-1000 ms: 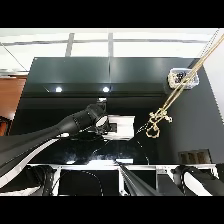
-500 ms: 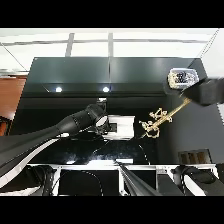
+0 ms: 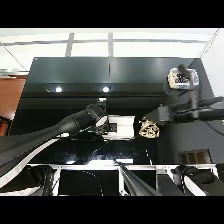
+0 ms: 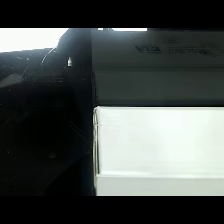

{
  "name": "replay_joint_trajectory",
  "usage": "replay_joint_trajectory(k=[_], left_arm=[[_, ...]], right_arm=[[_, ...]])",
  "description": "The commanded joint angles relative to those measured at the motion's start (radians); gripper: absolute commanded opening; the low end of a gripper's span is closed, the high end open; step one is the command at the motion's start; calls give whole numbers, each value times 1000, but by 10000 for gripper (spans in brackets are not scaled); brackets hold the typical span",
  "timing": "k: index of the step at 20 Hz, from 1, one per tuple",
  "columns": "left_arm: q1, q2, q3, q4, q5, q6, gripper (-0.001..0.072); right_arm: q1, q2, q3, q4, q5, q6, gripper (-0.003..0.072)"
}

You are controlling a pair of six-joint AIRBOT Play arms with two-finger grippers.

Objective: Fold the box and place the chain.

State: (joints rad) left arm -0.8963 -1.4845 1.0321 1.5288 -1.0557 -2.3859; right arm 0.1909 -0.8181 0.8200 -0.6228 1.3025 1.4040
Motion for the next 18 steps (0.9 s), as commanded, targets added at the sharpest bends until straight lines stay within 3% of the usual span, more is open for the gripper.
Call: replay_joint_trajectory(k=[1,8,18], left_arm=[[1,0,0,0,0,0,31],[1,0,0,0,-1,0,31],[1,0,0,0,0,0,30]], right_arm=[[112,-65,-81,71,-129,-29,6],[182,-233,-81,69,-192,-109,6],[181,-243,-81,2,-218,-167,7]])
